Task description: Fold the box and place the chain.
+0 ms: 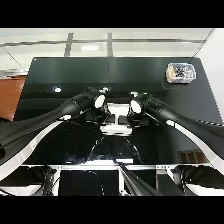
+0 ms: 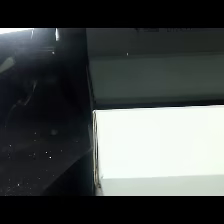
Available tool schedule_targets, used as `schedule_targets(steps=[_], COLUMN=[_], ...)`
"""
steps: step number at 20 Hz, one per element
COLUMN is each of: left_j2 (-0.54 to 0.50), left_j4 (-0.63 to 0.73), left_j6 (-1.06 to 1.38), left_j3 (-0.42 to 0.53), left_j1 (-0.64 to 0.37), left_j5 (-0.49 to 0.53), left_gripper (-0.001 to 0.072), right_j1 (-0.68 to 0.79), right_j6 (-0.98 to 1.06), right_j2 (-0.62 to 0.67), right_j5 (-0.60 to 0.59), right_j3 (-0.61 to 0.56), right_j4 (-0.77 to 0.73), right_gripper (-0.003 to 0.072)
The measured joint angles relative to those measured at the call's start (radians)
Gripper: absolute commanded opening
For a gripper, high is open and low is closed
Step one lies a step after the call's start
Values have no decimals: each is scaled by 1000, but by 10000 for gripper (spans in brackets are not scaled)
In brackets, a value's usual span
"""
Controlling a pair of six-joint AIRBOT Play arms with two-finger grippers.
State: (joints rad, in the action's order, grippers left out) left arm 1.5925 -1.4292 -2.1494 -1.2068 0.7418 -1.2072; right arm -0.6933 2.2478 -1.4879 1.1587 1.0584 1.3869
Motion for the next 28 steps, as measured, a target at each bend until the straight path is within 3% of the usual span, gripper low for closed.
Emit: schedule_targets(steps=[1,2,4,5,6,9,10,11,12,17,21,23,26,27,28], left_j2=[0,0,0,0,0,0,0,0,0,0,0,0,0,0,0], left_j4=[-1,-5,-5,-5,-4,0,0,0,-3,-3,-2,-2,-2,-1,-1], left_j6=[2,3,4,3,3,1,1,2,4,4,3,3,3,3,3], left_j3=[0,0,0,0,0,0,0,0,0,0,0,0,0,0,0], left_j1=[0,0,0,0,0,0,0,0,0,0,0,0,0,0,0], left_j5=[0,2,1,2,3,2,2,2,1,1,1,2,2,2,2], left_gripper=[26,26,26,26,26,26,27,26,26,26,26,26,26,26,26], right_j1=[-1,-3,-3,-3,-4,-4,-4,-4,-4,-3,-1,9,52,83,126], right_j6=[2,1,3,5,6,13,13,11,8,-47,-137,-170,-188,-189,-189], right_j2=[-1,-2,-3,-3,-3,-3,-3,-3,-1,46,154,223,282,288,289], right_j5=[0,4,5,6,2,1,2,2,0,3,56,81,76,38,-18], right_j3=[1,2,3,3,3,3,3,3,4,28,66,78,73,63,51], right_j4=[0,1,4,4,0,2,3,3,4,1,14,103,398,494,572], right_gripper=[160,199,193,42,15,16,44,253,331,329,328,326,329,483,712])
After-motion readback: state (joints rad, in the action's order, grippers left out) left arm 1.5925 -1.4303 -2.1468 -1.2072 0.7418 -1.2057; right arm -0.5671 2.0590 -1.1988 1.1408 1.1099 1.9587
